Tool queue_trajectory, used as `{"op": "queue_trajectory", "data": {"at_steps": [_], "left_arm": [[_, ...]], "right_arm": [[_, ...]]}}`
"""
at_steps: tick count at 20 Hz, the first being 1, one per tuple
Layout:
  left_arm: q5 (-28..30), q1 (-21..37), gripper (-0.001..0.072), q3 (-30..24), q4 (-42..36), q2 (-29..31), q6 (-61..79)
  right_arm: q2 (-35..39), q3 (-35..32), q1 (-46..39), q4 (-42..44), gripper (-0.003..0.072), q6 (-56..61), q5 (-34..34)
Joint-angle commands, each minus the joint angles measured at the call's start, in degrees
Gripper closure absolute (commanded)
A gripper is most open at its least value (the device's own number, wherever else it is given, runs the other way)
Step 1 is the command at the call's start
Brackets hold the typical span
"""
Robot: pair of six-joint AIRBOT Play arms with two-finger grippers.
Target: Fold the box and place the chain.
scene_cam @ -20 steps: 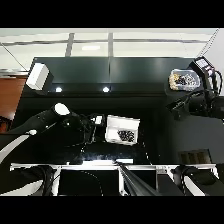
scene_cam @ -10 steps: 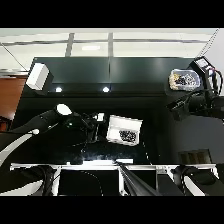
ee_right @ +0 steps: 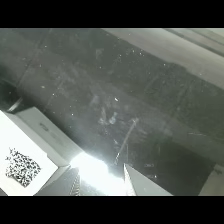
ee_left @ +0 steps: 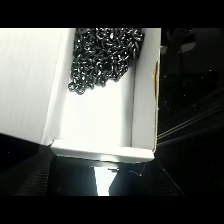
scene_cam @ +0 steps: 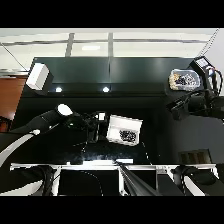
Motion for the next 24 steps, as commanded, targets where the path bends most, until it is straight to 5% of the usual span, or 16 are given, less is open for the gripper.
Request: {"op": "queue_trajectory", "data": {"at_steps": [1, 7, 8, 9, 11, 12, 13, 18, 24], "left_arm": [[0.7, -1.4, 0.0003, 0.1, -0.2, 0.0, 0.1], [1.8, -3.3, 0.0036, 0.1, 0.3, 0.0, 0.2], [1.8, -3.3, 0.0092, 0.1, 0.3, 0.0, 0.2], [1.8, -3.3, 0.0224, 0.1, 0.3, 0.0, 0.2], [1.9, -3.3, 0.0307, 0.1, 0.3, 0.0, 0.1], [1.9, -3.3, 0.0307, 0.1, 0.2, 0.0, 0.1], [2.0, -3.3, 0.0307, 0.1, 0.2, 0.0, 0.1], [3.8, -3.3, 0.0307, 0.1, -0.2, 0.0, -1.6], [4.0, -3.3, 0.0307, 0.1, -0.3, 0.0, -1.6]], "right_arm": [[0.0, 0.0, 0.0, 0.3, 0.0357, 0.0, 0.0], [0.0, 0.0, 0.0, 0.3, 0.0358, 0.0, 0.0], [0.0, 0.0, 0.0, 0.2, 0.0358, 0.0, 0.0], [0.0, -0.2, 0.0, 0.3, 0.0357, 0.0, 0.0], [0.0, -2.0, 0.0, 0.3, 0.0321, 0.0, -0.5], [0.0, -3.7, 0.3, 0.9, 0.0038, 0.3, -1.5], [-0.2, -5.6, 0.5, 2.1, -0.0001, 0.3, -3.2], [-8.7, -7.3, 1.9, 18.4, 0.0000, -3.6, -8.7], [-18.9, -7.3, 9.0, 19.3, 0.0000, -20.8, -5.7]]}}
